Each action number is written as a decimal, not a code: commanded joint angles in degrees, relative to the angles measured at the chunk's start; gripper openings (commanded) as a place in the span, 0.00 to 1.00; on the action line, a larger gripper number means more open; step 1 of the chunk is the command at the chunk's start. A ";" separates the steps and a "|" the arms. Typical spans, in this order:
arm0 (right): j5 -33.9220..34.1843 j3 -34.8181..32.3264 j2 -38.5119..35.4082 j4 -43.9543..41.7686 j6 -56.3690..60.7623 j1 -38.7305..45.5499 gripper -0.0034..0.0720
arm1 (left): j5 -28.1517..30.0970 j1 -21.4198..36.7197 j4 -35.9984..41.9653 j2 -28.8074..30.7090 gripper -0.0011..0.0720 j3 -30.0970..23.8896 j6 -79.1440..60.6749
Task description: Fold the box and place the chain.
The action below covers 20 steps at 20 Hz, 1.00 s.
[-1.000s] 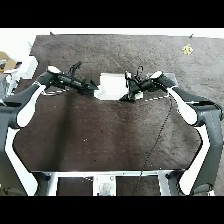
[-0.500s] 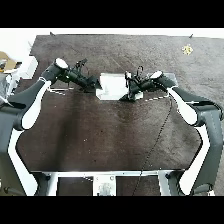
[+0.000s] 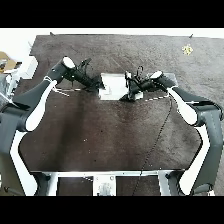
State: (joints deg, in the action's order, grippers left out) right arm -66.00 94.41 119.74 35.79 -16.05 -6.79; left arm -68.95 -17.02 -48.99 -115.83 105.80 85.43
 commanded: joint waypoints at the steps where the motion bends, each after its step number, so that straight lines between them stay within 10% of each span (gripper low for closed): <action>1: -0.02 -0.02 0.02 0.00 0.02 -0.07 0.72 | 0.59 -1.33 -5.97 0.00 0.65 1.79 4.76; 15: -0.02 -0.02 0.02 0.00 0.02 -0.04 0.72 | 3.15 -4.98 -14.36 -0.35 0.65 2.12 10.84; 20: 0.00 -0.02 0.02 0.02 0.02 -0.04 0.72 | 0.68 -8.96 -29.07 -0.55 0.65 6.16 18.82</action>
